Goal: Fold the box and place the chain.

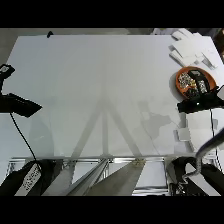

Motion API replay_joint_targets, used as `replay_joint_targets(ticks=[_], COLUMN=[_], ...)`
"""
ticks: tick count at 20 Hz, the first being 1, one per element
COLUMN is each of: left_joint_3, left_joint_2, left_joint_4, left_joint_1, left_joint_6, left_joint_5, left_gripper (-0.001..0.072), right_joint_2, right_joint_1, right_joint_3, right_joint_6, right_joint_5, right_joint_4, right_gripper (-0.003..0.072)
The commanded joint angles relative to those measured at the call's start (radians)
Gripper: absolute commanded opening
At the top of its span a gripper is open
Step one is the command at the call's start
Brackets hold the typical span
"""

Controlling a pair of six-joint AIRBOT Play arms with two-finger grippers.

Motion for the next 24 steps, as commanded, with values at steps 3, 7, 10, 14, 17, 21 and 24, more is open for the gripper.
replay_joint_targets(ticks=[3, 7, 10, 14, 17, 21, 24], left_joint_3=[0.000, 0.000, 0.000, 0.000, 0.000, 0.000, 0.000], left_joint_2=[0.000, 0.000, 0.000, 0.000, 0.000, 0.000, 0.000], left_joint_4=[0.000, 0.000, 0.000, 0.000, 0.000, 0.000, 0.000], left_joint_1=[0.000, 0.000, 0.000, 0.000, 0.000, 0.000, 0.000], left_joint_6=[0.000, 0.000, 0.000, 0.000, 0.000, 0.000, 0.000], left_joint_5=[0.000, 0.000, 0.000, 0.000, 0.000, 0.000, 0.000], left_gripper=[0.0691, 0.0691, 0.0691, 0.0691, 0.0691, 0.0691, 0.0691], right_joint_2=[0.001, 0.001, 0.001, 0.001, 0.002, 0.003, 0.004], right_joint_1=[0.000, 0.000, 0.000, 0.000, 0.000, -0.039, -0.159], right_joint_3=[0.000, 0.000, 0.000, 0.000, 0.000, 0.000, 0.000], right_joint_6=[0.000, 0.000, 0.000, 0.000, -0.008, 0.039, 0.216], right_joint_5=[0.000, 0.000, 0.000, -0.118, -0.119, 0.012, 0.031], right_joint_4=[0.000, 0.000, 0.002, 0.003, 0.006, -0.315, -0.539], right_gripper=[0.0016, 0.0016, 0.0016, 0.0017, 0.0016, 0.0015, 0.0014])
